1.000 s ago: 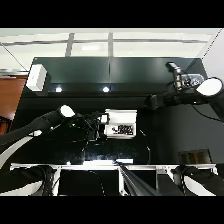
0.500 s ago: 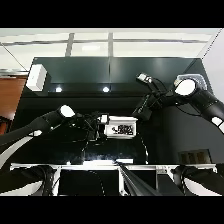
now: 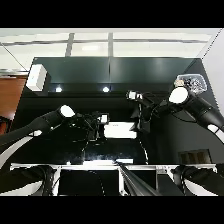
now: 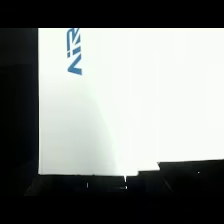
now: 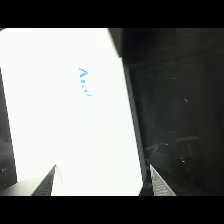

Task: Fold the box and place the chain.

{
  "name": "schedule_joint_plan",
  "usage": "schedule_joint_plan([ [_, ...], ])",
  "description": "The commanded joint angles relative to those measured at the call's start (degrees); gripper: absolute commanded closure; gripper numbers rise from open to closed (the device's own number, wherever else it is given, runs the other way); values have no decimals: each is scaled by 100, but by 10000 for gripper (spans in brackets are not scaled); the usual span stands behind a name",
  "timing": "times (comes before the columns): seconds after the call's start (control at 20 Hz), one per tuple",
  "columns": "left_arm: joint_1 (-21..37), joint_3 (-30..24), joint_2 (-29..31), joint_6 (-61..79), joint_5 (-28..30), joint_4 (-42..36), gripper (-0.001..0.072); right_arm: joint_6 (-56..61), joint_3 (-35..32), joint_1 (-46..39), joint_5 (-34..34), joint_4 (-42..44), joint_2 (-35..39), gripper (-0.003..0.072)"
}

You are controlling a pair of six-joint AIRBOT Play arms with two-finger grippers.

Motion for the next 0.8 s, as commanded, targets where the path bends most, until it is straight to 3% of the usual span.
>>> schedule_joint_plan([
  [0.0, 0, 0, -2, 2, -2, 2, 311, -367, -111, 90, -101, 31, 9, -2],
  [0.4, 0, 0, -2, 2, -2, 0, 311, -138, -118, 310, 0, -247, 2, -2],
  [0.75, 0, 0, -2, 2, -4, 2, 311, -127, -116, 308, -520, -254, 4, 30],
])
